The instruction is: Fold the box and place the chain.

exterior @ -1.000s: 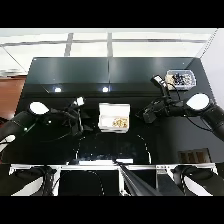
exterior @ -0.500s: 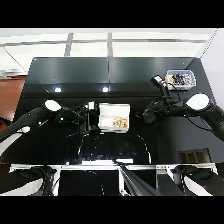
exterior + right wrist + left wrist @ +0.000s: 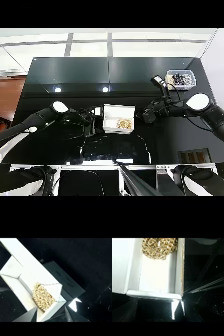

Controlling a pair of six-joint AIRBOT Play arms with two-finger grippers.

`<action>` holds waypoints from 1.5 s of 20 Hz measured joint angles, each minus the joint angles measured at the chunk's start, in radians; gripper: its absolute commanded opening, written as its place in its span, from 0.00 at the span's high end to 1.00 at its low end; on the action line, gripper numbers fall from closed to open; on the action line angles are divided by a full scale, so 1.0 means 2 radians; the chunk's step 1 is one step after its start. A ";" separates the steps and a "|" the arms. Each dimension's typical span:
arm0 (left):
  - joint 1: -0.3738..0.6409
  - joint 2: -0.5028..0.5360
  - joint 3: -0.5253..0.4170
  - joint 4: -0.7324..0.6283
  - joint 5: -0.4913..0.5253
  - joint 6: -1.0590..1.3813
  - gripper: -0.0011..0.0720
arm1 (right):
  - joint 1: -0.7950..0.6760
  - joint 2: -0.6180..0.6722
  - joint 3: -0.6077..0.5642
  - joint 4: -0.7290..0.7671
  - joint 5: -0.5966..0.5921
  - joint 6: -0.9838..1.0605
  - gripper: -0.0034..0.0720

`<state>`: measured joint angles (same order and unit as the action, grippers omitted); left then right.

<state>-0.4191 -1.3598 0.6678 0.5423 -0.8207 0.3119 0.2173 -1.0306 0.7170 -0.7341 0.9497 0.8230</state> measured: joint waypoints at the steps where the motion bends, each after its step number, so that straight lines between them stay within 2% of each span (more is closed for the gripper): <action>1: -0.001 0.000 0.000 0.000 0.001 0.001 0.01 | 0.000 0.000 0.000 0.000 0.000 0.000 0.42; 8: -0.003 -0.007 0.009 -0.001 0.018 0.003 0.01 | 0.000 0.000 0.000 0.000 0.000 0.000 0.42; 15: -0.015 -0.019 0.024 0.000 0.009 0.002 0.01 | 0.000 0.000 0.000 0.000 0.000 -0.001 0.42; 16: -0.018 -0.019 0.024 0.000 0.008 0.002 0.05 | 0.000 0.000 0.000 0.000 -0.002 -0.001 0.42; 17: -0.020 -0.020 0.025 0.000 0.005 0.002 0.15 | 0.000 0.000 0.000 -0.001 -0.006 -0.001 0.42; 18: -0.022 -0.020 0.025 0.000 0.004 0.001 0.41 | 0.000 0.000 0.000 -0.001 -0.011 -0.001 0.42; 19: -0.023 -0.020 0.025 0.000 0.004 0.001 0.53 | 0.000 0.000 0.000 0.001 -0.014 -0.001 0.42; 24: -0.026 -0.020 0.025 -0.001 0.006 -0.004 0.53 | 0.000 0.000 0.031 0.045 0.006 0.000 0.42; 25: -0.026 -0.020 0.025 -0.001 0.006 -0.005 0.53 | 0.000 0.000 0.041 0.052 0.005 0.000 0.38; 26: -0.026 -0.020 0.025 -0.001 0.006 -0.006 0.53 | 0.000 0.000 0.051 0.059 -0.006 0.004 0.12; 27: -0.026 -0.020 0.025 -0.001 0.006 -0.006 0.53 | 0.000 -0.001 0.057 0.062 -0.025 0.009 0.06; 30: -0.026 -0.020 0.025 -0.001 0.006 -0.006 0.53 | 0.000 -0.019 0.068 0.060 -0.081 0.023 0.06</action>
